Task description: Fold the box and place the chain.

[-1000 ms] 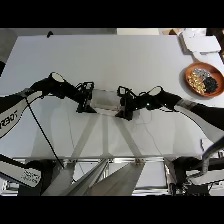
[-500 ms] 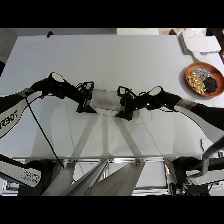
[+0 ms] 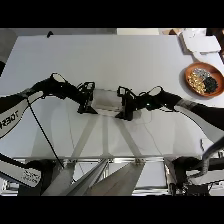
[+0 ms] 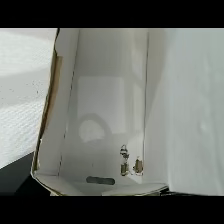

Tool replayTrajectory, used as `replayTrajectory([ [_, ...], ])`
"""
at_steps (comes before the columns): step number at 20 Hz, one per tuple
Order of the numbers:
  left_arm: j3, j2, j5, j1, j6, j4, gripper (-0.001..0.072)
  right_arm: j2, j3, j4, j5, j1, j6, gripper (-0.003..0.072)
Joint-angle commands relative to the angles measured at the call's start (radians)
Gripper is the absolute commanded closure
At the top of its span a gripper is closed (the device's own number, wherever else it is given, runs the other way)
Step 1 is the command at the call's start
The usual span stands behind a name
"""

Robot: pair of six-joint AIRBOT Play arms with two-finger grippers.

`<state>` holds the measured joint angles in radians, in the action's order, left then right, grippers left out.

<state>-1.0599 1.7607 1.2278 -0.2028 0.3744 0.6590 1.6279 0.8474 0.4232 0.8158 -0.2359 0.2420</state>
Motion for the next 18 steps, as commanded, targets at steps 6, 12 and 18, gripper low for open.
replayTrajectory([
  [6, -0.001, -0.006, -0.052, 0.001, 0.003, 0.004, 0.0394, -0.069, 0.0, 0.179, -0.056, 0.0, -0.007, 0.0045],
  [12, -0.001, -0.008, -0.13, 0.001, -0.038, 0.003, 0.0394, -0.16, 0.0, 0.183, -0.072, 0.102, -0.011, 0.0045],
  [18, -0.001, -0.008, -0.14, 0.0, -0.042, 0.003, 0.0394, -0.252, 0.0, 0.183, -0.02, 0.203, -0.042, 0.0053],
])
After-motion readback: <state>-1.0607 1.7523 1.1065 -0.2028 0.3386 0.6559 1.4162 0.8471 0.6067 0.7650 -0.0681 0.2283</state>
